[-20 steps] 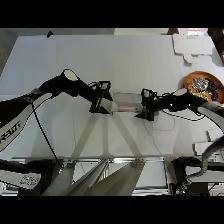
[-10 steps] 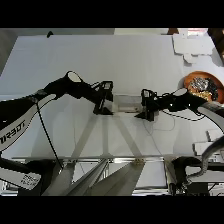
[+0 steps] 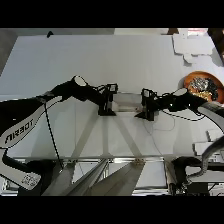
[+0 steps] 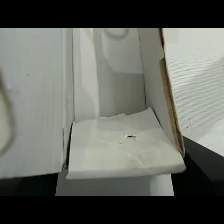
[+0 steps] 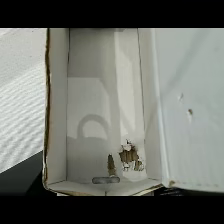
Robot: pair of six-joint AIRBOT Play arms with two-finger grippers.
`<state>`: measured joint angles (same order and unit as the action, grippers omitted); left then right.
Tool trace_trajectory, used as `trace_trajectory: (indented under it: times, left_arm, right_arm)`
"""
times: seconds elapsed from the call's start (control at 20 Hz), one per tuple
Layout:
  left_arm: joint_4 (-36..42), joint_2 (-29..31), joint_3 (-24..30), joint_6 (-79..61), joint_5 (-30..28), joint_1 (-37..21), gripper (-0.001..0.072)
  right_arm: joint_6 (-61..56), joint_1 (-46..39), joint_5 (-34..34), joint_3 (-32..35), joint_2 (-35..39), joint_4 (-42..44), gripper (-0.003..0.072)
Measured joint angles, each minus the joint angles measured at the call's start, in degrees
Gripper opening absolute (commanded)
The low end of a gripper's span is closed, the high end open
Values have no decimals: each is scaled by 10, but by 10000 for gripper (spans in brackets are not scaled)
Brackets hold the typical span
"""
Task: Fold the box and place the chain.
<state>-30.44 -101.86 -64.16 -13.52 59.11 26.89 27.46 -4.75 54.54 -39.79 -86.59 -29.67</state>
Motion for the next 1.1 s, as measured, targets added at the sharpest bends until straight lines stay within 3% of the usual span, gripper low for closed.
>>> trace_trajectory:
  times: [0.05, 0.2, 0.25, 1.1]
  left_arm:
    - [0, -2, 0, 0, -3, 1, 670]
    - [4, -5, 0, 2, -7, 2, 312]
    - [4, -5, 0, 2, -7, 3, 270]
    - [0, -8, 0, 1, 10, 3, 274]
  right_arm:
    - [0, 0, 0, 0, 0, 0, 500]
    - [-1, 0, 1, 0, 0, 0, 500]
    - [-1, 0, 1, 0, 0, 0, 500]
    - [0, 0, 3, 0, 0, -1, 500]
